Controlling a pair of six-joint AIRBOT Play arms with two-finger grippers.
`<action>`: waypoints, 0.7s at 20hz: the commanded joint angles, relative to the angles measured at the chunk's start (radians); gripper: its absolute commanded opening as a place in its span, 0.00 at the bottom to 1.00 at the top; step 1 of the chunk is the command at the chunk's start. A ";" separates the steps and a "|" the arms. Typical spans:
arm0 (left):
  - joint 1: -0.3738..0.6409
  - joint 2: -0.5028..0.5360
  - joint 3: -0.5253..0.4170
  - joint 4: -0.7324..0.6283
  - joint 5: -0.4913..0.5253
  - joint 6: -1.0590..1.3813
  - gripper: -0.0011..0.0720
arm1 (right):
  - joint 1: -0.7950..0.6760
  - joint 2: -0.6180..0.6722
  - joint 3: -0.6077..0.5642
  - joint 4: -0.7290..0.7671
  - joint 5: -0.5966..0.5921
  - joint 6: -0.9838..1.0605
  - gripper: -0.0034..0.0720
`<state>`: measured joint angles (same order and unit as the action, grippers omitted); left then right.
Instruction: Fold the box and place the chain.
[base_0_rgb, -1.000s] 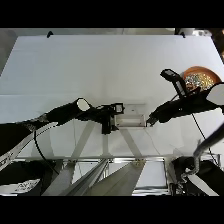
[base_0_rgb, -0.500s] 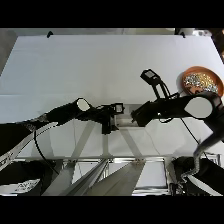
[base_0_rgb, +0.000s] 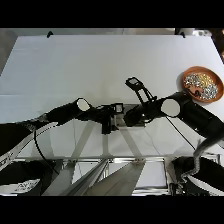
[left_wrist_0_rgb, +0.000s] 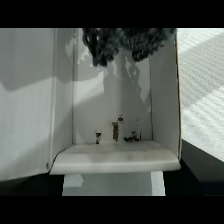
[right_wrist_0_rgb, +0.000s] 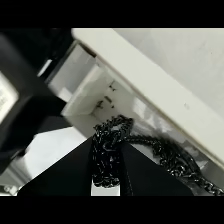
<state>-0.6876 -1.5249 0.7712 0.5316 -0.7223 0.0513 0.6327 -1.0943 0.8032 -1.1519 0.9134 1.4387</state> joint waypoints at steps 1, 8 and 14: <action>0.000 0.000 0.000 0.000 0.000 0.000 0.52 | 0.004 -0.037 0.000 -0.003 -0.013 0.005 0.11; 0.000 0.000 0.000 0.000 0.000 0.000 0.52 | 0.004 -0.037 0.000 -0.003 -0.037 0.005 0.19; 0.000 0.000 0.000 0.000 0.000 0.000 0.52 | 0.004 -0.036 0.000 -0.048 -0.026 0.005 0.36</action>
<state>-0.6876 -1.5249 0.7712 0.5312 -0.7223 0.0513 0.6357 -1.1301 0.8032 -1.1748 0.8803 1.4437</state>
